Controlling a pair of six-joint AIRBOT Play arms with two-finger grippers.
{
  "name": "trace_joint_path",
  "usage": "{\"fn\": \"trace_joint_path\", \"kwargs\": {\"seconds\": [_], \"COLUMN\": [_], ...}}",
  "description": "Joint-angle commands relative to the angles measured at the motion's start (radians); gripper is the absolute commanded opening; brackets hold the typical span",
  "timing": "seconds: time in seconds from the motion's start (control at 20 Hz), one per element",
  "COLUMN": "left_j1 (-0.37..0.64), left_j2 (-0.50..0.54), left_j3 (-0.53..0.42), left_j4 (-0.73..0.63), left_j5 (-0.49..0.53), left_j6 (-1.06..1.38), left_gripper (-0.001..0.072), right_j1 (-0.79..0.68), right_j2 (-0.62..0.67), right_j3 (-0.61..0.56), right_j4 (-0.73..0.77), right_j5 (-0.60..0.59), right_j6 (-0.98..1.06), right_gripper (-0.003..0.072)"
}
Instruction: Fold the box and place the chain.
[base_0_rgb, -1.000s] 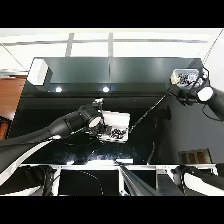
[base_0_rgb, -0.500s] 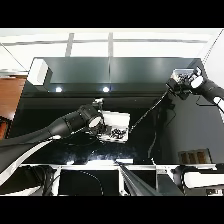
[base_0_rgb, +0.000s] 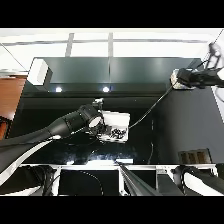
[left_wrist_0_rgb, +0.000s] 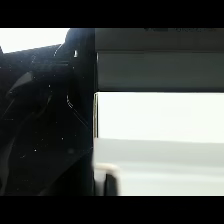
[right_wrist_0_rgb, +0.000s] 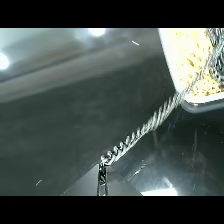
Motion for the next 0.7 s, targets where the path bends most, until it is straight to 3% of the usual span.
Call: {"fn": "trace_joint_path", "kwargs": {"seconds": [0.0,0.15,0.35,0.45,0.65], "left_j1": [0.000,0.000,0.000,0.000,0.000], "left_j2": [0.000,0.000,0.000,0.000,0.000], "left_j3": [0.000,0.000,0.000,0.000,0.000], "left_j4": [0.000,0.001,0.001,0.001,0.000], "left_j5": [0.001,0.001,0.001,0.001,0.000], "left_j6": [0.000,0.000,0.000,0.000,0.000], "left_gripper": [0.0032,0.0032,0.0031,0.0032,0.0031], "right_j1": [0.000,0.003,0.090,0.181,0.395], "right_j2": [0.266,0.437,0.509,0.509,0.505], "right_j3": [0.002,0.002,-0.016,-0.088,-0.285], "right_j4": [0.020,0.112,0.239,0.312,0.406], "right_j5": [0.155,0.305,0.516,0.481,0.256], "right_j6": [-0.055,-0.060,-0.084,-0.084,-0.066], "right_gripper": [0.0043,0.0043,0.0043,0.0043,0.0043]}}
